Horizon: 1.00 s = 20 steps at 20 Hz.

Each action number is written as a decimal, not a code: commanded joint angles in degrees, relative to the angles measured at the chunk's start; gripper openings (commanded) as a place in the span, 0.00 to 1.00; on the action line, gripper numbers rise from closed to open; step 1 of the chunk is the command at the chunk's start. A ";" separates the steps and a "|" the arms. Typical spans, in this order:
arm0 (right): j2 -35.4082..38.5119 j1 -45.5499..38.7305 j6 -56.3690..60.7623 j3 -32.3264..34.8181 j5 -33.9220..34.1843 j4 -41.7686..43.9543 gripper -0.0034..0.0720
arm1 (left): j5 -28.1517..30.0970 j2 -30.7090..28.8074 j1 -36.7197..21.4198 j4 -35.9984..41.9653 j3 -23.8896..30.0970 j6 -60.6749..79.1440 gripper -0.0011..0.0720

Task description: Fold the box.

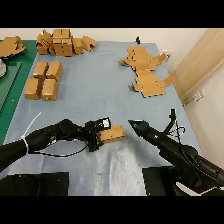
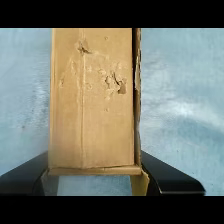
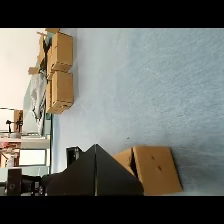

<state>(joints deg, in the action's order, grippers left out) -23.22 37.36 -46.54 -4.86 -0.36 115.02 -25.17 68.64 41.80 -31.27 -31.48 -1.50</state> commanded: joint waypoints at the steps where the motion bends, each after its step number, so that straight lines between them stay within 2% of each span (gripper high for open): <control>1: -0.02 0.00 0.00 -0.04 -0.02 0.00 0.05 | 4.74 -1.92 -0.13 -0.42 0.00 -7.15 0.72; 4: -0.02 0.02 0.00 -0.04 -0.02 0.00 0.05 | 8.31 -5.53 -1.81 -1.38 0.00 -10.23 0.72; 6: 0.02 0.02 0.00 -0.04 -0.02 0.00 0.05 | 6.91 -7.91 -6.14 -3.85 0.00 -17.88 0.72; 8: 0.02 0.02 -0.02 -0.04 0.00 -0.02 0.05 | 2.40 -10.23 -12.83 -11.56 0.00 -28.92 0.72; 11: 0.02 0.02 -0.02 -0.04 -0.02 -0.26 0.05 | -6.47 -13.18 -24.90 -27.61 0.00 -44.96 0.72; 14: 0.02 0.02 -0.02 -0.04 -0.02 -0.85 0.05 | -15.06 -15.37 -37.88 -40.39 0.00 -53.99 0.72; 20: 0.02 0.00 -0.02 -0.04 -0.02 -0.92 0.05 | -16.44 -16.96 -56.81 -42.32 0.00 -58.18 0.72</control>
<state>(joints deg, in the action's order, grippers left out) -23.22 37.36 -46.57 -4.86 -0.36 114.19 -39.13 52.36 -6.22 -69.95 -31.48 -56.14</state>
